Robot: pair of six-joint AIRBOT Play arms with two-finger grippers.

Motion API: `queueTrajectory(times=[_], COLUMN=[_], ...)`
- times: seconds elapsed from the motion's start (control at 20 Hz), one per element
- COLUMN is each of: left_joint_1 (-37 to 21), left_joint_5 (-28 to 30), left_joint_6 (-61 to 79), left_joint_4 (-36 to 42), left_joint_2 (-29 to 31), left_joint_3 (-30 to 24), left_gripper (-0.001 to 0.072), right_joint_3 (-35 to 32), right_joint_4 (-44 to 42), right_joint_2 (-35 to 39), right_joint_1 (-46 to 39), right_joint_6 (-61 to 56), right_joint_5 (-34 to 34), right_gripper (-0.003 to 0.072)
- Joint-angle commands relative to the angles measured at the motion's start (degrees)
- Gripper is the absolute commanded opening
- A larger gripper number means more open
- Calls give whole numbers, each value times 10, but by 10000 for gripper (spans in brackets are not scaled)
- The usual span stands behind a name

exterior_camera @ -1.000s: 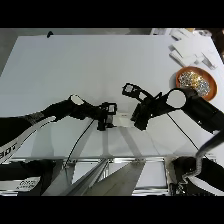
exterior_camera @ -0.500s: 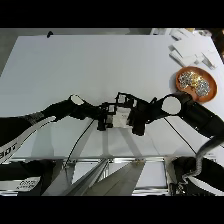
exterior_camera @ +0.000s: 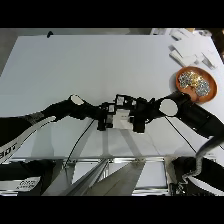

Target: Fold the box and place the chain.

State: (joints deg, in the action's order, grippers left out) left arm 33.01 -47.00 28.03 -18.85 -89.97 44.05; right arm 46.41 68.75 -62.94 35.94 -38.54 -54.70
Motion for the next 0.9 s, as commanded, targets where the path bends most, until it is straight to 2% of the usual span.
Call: queueTrajectory(times=[0.0,0.15,0.55,0.7,0.85], left_joint_1=[-1,-1,-1,-1,-1], left_joint_5=[0,0,0,0,0], left_joint_6=[0,0,0,0,0], left_joint_4=[0,0,0,0,0], left_joint_2=[0,0,0,0,0], left_joint_3=[0,0,0,0,0], left_gripper=[311,311,311,311,311], right_joint_3=[0,-1,-5,-5,-5], right_joint_4=[-10,-10,26,41,43], right_joint_2=[-1,-1,-1,0,0], right_joint_1=[2,14,16,16,16], right_joint_6=[9,33,33,30,28], right_joint_5=[-24,-40,18,23,27], right_gripper=[239,240,237,176,154])
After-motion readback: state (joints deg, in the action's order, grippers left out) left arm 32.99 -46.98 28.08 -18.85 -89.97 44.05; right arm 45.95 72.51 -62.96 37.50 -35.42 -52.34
